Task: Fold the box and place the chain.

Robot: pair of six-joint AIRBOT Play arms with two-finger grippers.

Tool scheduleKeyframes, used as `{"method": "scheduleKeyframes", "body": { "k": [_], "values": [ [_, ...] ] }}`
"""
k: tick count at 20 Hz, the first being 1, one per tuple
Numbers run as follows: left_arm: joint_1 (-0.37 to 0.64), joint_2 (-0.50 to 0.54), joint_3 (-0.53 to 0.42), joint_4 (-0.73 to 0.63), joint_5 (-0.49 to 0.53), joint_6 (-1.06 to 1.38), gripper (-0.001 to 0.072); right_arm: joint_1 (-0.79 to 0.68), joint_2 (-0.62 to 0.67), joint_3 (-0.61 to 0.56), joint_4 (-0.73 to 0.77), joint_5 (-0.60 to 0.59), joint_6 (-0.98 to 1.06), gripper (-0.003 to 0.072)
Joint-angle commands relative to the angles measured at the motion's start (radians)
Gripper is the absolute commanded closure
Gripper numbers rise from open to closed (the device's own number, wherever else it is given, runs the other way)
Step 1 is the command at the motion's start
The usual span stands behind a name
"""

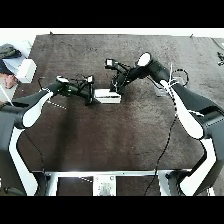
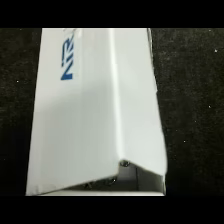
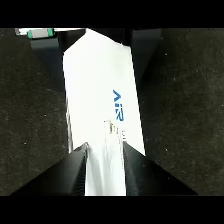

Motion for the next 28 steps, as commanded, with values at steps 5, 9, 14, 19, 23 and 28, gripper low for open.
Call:
{"method": "scheduleKeyframes", "body": {
  "k": [5, 9, 14, 19, 23, 28],
  "values": [
    [0.000, 0.000, 0.000, 0.001, 0.000, 0.001, 0.0306, 0.013, 0.002, 0.000, -0.029, -0.018, 0.032, 0.0533],
    [0.000, 0.000, 0.000, 0.001, 0.000, 0.001, 0.0306, 0.014, 0.002, 0.000, -0.039, 0.035, 0.039, 0.0534],
    [0.000, 0.000, 0.000, 0.001, 0.000, 0.000, 0.0306, 0.014, -0.002, -0.015, -0.044, 0.006, 0.039, 0.0534],
    [0.000, 0.000, 0.000, 0.001, -0.001, 0.001, 0.0306, 0.028, -0.002, -0.053, -0.051, 0.003, 0.039, 0.0534],
    [0.000, 0.000, 0.000, 0.001, 0.000, 0.001, 0.0306, 0.028, -0.002, -0.066, -0.051, 0.028, 0.046, 0.0532],
    [0.000, 0.000, 0.000, 0.001, 0.000, 0.001, 0.0305, 0.016, 0.012, -0.071, -0.003, 0.019, 0.041, 0.0404]
  ]
}}
